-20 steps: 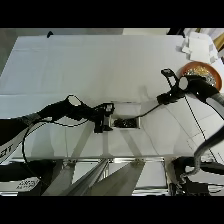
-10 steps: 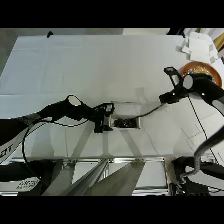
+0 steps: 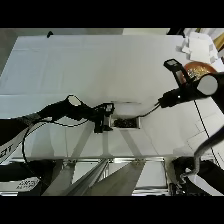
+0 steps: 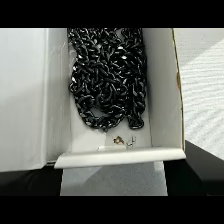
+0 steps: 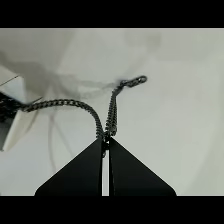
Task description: Fold the box and place the chain.
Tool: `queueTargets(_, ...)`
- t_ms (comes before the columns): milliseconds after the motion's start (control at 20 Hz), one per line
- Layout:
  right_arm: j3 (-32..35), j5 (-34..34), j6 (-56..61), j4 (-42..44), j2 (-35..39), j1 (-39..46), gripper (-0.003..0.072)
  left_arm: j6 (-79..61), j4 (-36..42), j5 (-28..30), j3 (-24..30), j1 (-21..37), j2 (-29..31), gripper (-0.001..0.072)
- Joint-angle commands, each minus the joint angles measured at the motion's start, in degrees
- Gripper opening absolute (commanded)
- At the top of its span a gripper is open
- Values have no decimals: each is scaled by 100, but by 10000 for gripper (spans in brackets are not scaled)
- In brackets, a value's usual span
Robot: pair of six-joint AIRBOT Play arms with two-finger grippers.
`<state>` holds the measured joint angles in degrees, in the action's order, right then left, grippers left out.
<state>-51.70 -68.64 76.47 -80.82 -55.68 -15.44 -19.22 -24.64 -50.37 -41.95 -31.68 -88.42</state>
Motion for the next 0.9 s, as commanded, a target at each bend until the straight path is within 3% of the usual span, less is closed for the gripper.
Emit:
queueTargets(0,-2,-247,-31,385,501,-713,13,-2,-2,-2,2,4,4,315)
queueTargets(500,-2,907,-26,1572,649,-1923,13,0,-2,0,2,4,4,315)
queueTargets(850,-2,1648,-46,1827,621,-2109,13,-2,-2,0,2,4,4,315)
